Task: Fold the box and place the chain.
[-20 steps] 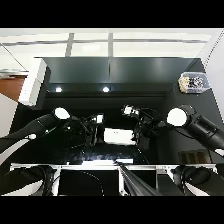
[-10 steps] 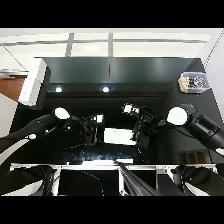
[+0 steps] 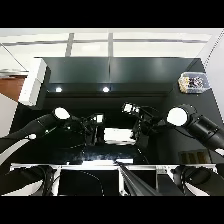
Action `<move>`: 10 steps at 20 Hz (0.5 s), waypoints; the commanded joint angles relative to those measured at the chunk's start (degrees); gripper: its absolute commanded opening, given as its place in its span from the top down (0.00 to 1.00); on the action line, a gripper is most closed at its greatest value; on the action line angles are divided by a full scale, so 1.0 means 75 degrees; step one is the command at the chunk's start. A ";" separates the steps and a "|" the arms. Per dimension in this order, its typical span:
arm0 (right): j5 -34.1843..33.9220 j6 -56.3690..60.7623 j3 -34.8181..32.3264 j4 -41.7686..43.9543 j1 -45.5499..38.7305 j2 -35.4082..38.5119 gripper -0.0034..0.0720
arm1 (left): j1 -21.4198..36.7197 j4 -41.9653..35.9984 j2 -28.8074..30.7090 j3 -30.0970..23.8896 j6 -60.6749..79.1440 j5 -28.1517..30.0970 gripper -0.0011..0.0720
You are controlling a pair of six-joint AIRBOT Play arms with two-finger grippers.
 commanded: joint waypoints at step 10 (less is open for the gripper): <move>0.0332 0.0061 -0.0003 -0.0172 0.0006 0.0000 0.70 | 0.0000 0.0003 -0.0003 0.0003 0.0000 -0.0006 0.48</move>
